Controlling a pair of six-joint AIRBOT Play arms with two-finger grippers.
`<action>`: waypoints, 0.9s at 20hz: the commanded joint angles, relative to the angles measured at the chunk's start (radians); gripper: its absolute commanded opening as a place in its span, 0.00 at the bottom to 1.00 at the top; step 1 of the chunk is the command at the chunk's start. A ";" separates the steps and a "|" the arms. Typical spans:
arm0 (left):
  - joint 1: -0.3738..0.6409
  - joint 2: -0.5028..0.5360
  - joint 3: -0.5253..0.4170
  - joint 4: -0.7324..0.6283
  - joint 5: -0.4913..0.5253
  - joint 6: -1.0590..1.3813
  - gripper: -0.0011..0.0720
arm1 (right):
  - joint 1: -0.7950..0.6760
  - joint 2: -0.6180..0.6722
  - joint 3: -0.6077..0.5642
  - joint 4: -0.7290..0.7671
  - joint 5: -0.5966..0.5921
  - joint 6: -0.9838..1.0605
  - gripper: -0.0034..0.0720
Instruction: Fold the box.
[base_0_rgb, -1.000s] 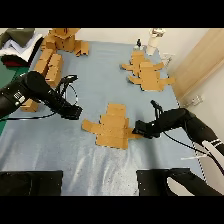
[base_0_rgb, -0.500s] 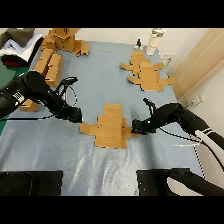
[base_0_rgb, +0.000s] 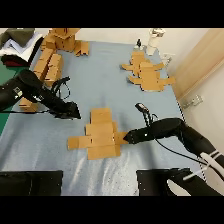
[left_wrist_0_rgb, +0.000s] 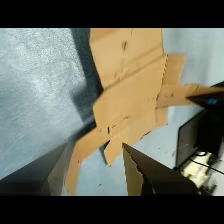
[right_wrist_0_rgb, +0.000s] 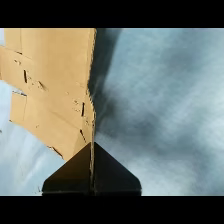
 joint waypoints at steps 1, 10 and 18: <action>0.037 -0.104 0.000 -0.118 -0.010 0.074 0.72 | 0.046 0.078 -0.062 0.018 0.018 -0.044 0.05; -0.021 -0.299 0.000 -0.250 0.009 0.193 0.72 | 0.047 0.083 -0.065 0.003 0.018 -0.046 0.05; -0.074 -0.335 0.000 -0.403 0.023 0.365 0.72 | 0.047 0.083 -0.065 0.004 0.018 -0.044 0.05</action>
